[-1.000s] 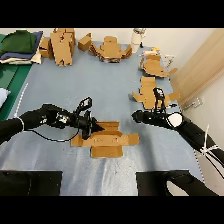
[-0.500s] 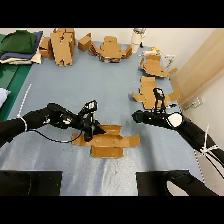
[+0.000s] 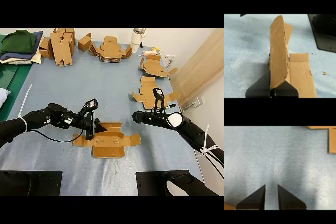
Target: Fold the box.
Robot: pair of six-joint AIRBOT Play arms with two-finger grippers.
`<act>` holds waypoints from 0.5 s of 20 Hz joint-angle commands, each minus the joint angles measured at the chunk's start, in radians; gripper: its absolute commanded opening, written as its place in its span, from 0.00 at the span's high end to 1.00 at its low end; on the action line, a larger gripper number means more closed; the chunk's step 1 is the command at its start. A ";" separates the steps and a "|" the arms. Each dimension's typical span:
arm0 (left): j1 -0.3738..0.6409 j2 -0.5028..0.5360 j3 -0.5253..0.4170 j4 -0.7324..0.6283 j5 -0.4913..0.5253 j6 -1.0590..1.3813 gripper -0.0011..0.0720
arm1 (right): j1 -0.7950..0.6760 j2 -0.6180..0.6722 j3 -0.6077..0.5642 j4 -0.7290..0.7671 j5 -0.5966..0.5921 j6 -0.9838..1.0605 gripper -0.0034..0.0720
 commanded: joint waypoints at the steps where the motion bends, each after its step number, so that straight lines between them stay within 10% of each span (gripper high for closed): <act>1: 0.000 0.000 0.000 -0.010 0.018 -0.016 0.97 | 0.000 -0.001 0.001 0.000 0.011 0.000 0.66; 10: -0.001 0.000 0.000 -0.002 0.018 -0.019 0.97 | 0.032 0.189 0.002 -0.148 0.392 -0.029 0.71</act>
